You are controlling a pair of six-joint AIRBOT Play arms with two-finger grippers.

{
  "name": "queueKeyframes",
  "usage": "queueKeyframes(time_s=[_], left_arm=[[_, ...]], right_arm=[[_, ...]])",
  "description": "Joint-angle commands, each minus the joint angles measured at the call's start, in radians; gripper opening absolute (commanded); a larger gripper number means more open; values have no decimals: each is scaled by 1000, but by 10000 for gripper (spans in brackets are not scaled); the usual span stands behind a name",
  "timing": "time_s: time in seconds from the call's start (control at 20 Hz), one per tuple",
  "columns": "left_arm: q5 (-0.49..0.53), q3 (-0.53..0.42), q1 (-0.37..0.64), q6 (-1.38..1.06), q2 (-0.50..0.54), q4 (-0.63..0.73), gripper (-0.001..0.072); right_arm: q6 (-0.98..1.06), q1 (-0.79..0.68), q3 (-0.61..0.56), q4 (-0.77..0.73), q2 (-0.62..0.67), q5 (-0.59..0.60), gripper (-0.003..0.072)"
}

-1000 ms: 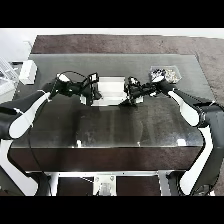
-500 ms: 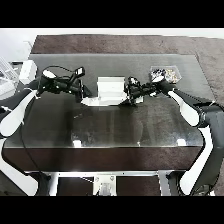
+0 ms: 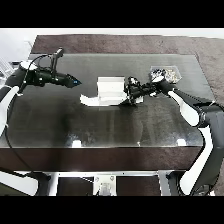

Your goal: Fold the box and place the chain.

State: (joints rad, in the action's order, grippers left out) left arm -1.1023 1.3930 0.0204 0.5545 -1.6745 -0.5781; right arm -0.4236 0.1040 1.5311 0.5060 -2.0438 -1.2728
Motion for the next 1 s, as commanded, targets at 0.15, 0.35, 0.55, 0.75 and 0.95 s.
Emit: queueKeyframes(time_s=[0.15,0.35,0.55,0.75,0.95], left_arm=[[13,-15,30,609,19,-269,20],[-21,-169,116,542,20,-53,20],[24,-283,101,491,22,6,20],[48,-382,92,439,22,147,20],[117,-388,37,448,21,145,21]], right_arm=[[0,1,0,0,0,0,586],[0,1,0,0,0,0,586],[0,1,0,0,0,0,586],[0,1,0,-1,0,0,586],[0,1,0,-1,0,0,586]])
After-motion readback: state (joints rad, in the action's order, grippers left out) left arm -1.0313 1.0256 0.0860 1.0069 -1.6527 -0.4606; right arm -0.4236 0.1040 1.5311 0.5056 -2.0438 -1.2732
